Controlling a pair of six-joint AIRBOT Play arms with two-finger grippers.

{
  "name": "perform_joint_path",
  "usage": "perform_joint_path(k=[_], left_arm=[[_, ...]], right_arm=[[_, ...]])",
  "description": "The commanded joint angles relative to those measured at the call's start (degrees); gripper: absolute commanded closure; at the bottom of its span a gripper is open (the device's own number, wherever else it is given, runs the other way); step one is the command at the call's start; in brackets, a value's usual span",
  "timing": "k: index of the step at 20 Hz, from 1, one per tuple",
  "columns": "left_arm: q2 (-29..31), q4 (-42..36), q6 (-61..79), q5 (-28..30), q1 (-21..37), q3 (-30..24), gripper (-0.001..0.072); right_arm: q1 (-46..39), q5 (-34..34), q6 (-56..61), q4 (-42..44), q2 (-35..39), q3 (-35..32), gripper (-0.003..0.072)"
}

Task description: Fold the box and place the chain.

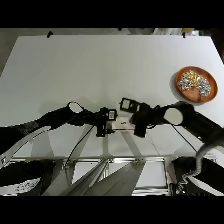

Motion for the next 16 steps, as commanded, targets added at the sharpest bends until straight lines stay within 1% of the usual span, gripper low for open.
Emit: perform_joint_path(k=[1, 3, 4, 5, 7, 9, 12, 14, 16], left_arm=[[0.0, 0.0, 0.0, 0.0, 0.0, 0.0, 0.0318], [0.0, 0.1, 0.0, 0.0, 0.0, 0.0, 0.0318], [0.0, 0.0, 0.0, 0.0, 0.0, 0.0, 0.0318], [0.0, 0.1, 0.0, 0.0, 0.0, 0.0, 0.0318], [0.0, 0.1, 0.0, 0.0, 0.0, 0.0, 0.0318], [0.0, 0.1, 0.0, 0.0, 0.0, 0.0, 0.0318], [0.0, 0.1, 0.0, 0.0, 0.0, 0.0, 0.0318], [0.0, 0.1, 0.0, 0.0, 0.0, 0.0, 0.0318], [0.0, 0.0, 0.0, 0.0, 0.0, 0.0, 0.0318]], right_arm=[[-10.4, 5.0, 12.6, -0.8, 7.9, 0.0, 0.0669], [-19.5, 11.3, 21.6, -6.3, 10.2, -0.2, 0.0669], [-23.6, 11.8, 25.9, -9.8, 10.1, -1.0, 0.0669], [-26.8, 10.9, 30.3, -12.3, 9.9, -2.3, 0.0669], [-32.0, 10.8, 36.6, -15.8, 9.1, -5.3, 0.0669], [-34.3, 13.5, 38.5, -19.1, 8.4, -6.5, 0.0669], [-35.2, 17.8, 38.5, -22.7, 8.0, -6.5, 0.0669], [-35.2, 20.4, 39.1, -22.2, 8.0, -6.5, 0.0669], [-35.2, 23.7, 40.8, -18.9, 8.0, -6.5, 0.0669]])
